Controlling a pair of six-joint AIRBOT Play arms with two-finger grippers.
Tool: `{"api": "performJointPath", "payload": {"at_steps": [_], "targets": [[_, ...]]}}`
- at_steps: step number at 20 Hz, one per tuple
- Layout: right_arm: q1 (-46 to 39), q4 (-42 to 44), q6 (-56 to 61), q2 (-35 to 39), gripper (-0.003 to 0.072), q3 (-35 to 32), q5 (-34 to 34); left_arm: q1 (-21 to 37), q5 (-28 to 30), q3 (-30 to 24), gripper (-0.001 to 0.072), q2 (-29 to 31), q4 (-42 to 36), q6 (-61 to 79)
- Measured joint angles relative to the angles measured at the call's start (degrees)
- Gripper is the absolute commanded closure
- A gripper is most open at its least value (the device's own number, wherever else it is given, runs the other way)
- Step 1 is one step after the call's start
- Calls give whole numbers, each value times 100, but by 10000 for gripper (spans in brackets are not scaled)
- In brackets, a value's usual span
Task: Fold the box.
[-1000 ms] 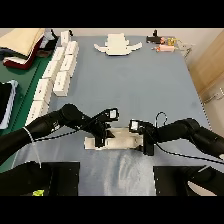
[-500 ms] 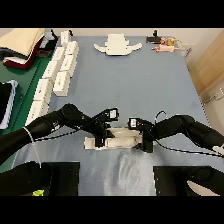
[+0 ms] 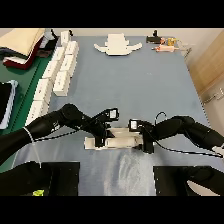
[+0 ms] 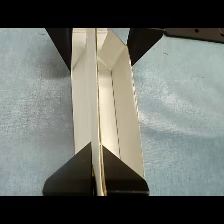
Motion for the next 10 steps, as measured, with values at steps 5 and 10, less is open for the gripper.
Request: {"api": "performJointPath", "payload": {"at_steps": [5,10], "targets": [[0,299,-605,0,-16,-149,256,0,-4,0,696,-2,-2,0],[-2,374,-754,0,69,-234,378,0,-2,0,696,-2,-2,0]]}}
